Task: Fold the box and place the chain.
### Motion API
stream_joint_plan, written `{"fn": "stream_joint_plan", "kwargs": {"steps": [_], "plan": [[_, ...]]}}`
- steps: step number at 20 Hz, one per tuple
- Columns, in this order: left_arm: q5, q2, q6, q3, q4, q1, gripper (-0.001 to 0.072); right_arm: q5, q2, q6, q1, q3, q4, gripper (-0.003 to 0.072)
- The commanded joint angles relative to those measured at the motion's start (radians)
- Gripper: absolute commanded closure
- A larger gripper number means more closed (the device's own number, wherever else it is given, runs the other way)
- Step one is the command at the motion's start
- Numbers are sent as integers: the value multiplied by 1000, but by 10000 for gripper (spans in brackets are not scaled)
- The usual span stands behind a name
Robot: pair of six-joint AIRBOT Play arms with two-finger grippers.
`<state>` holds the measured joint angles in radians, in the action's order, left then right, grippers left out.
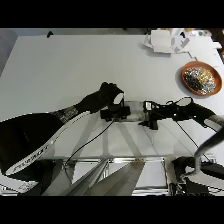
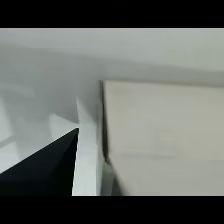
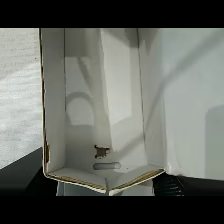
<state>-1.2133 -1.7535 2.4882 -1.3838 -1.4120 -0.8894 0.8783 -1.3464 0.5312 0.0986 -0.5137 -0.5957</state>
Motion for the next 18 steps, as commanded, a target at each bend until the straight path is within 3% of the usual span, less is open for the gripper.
{"fn": "stream_joint_plan", "kwargs": {"steps": [1,3,4,5,6,7,9,10,18], "plan": [[-11,7,-4,0,-64,-14,253,1,0,1,0,0,-2,279],[-14,7,-11,0,-70,-19,337,1,0,1,0,0,-2,279],[-14,7,-19,0,-70,-21,340,0,0,1,0,0,-2,279],[-14,7,-19,0,-70,-22,400,1,0,1,0,0,-2,279],[-19,7,-21,0,-70,-22,538,1,0,1,0,0,-2,279],[-23,7,-31,0,-70,-22,610,0,0,1,0,0,-2,279],[-29,7,-69,0,-70,-22,632,1,0,1,0,0,-2,279],[-38,7,-78,0,-70,-22,705,1,0,1,0,0,-2,279],[-40,6,-87,0,-76,-22,695,1,0,1,0,0,-2,279]]}}
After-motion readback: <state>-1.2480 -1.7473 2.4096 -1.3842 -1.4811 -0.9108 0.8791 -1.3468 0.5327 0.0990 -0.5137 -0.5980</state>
